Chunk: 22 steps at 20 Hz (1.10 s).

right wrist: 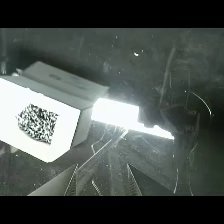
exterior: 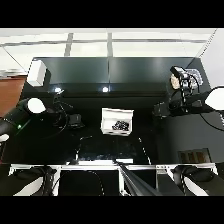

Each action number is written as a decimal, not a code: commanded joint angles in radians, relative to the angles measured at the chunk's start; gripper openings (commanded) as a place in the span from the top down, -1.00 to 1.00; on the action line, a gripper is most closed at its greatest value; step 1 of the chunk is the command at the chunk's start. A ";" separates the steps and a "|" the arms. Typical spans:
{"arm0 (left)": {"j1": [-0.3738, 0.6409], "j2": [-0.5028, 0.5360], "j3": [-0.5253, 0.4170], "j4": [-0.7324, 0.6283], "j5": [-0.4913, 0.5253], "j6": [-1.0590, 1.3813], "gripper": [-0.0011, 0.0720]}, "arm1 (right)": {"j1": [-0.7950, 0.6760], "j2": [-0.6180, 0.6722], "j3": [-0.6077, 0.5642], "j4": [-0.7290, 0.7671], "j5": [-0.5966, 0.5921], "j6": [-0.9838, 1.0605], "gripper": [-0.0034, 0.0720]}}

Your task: Fold the box and place the chain.

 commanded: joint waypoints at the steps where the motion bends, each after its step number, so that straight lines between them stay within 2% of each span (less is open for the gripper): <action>1: 0.105 -0.079 -0.061 -0.352 -0.017 0.917 -0.99 | -0.001 0.000 0.001 0.000 -0.007 0.003 -0.05; 4: 0.024 -0.110 -0.060 -0.364 -0.003 1.439 -0.98 | -0.001 0.000 0.001 0.000 -0.021 0.007 -0.05; 7: -0.053 -0.113 -0.060 -0.363 0.095 1.719 -0.98 | -0.001 0.001 0.001 0.000 -0.032 0.019 -0.05; 10: -0.089 -0.146 -0.039 -0.360 0.163 1.780 -0.97 | -0.001 0.000 0.001 0.003 -0.048 0.030 -0.05; 15: -0.101 -0.248 0.005 -0.427 0.104 1.785 -0.97 | -0.001 0.000 0.001 0.004 -0.063 0.030 -0.05; 22: -0.135 -0.290 0.045 -0.489 0.108 1.799 -0.97 | -0.001 0.000 0.001 0.034 -0.074 0.033 -0.05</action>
